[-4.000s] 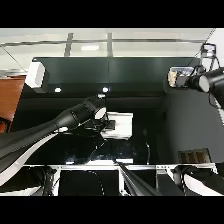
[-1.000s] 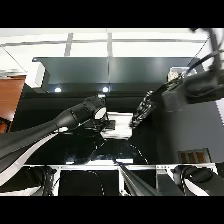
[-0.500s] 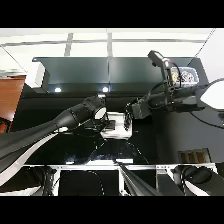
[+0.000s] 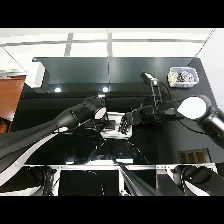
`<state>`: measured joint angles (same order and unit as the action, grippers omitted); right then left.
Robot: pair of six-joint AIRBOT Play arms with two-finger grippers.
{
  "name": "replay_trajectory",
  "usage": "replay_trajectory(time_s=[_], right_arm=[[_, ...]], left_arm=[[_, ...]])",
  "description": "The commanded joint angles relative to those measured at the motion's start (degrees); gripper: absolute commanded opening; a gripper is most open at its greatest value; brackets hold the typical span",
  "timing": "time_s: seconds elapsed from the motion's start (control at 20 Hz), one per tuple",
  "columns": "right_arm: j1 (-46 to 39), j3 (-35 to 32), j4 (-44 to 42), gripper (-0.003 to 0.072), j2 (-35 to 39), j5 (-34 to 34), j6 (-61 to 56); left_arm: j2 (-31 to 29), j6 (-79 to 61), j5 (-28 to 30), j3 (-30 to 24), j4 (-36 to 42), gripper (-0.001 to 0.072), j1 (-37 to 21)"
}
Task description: Fold the box and place the chain.
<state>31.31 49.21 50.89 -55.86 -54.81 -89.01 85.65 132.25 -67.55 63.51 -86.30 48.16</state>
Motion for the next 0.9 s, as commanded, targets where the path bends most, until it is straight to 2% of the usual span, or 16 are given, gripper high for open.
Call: replay_trajectory(time_s=[0.0,0.05,0.1,0.35,0.75,0.8,0.85], right_arm=[[1.62,-1.38,1.57,0.0102,-1.73,2.43,-1.29],[1.73,-1.62,2.91,0.0257,-1.79,2.95,-2.25],[1.62,-1.70,4.52,0.0271,-1.79,2.84,-2.45],[-2.71,-1.68,11.80,0.0274,-1.77,-3.10,-2.23],[-4.28,-1.68,13.68,0.0274,-1.77,-7.06,-1.20],[-4.28,-1.68,14.60,0.0273,-1.75,-7.80,-1.20],[-4.31,-1.68,15.69,0.0274,-1.66,-8.37,-1.22]], left_arm=[[-0.02,0.00,-0.04,0.00,0.02,0.0025,0.02],[-0.02,-0.02,-0.02,0.00,0.02,0.0024,0.02],[-0.02,0.00,-0.02,0.00,0.04,0.0024,0.02],[-0.02,-0.02,-0.02,0.00,0.00,0.0025,0.02],[-0.28,3.74,1.29,1.18,-0.02,0.0032,-0.07],[-0.59,4.68,1.31,1.62,-0.33,0.0159,-0.02],[-1.03,4.76,1.31,1.97,-0.33,0.0393,-0.09]])
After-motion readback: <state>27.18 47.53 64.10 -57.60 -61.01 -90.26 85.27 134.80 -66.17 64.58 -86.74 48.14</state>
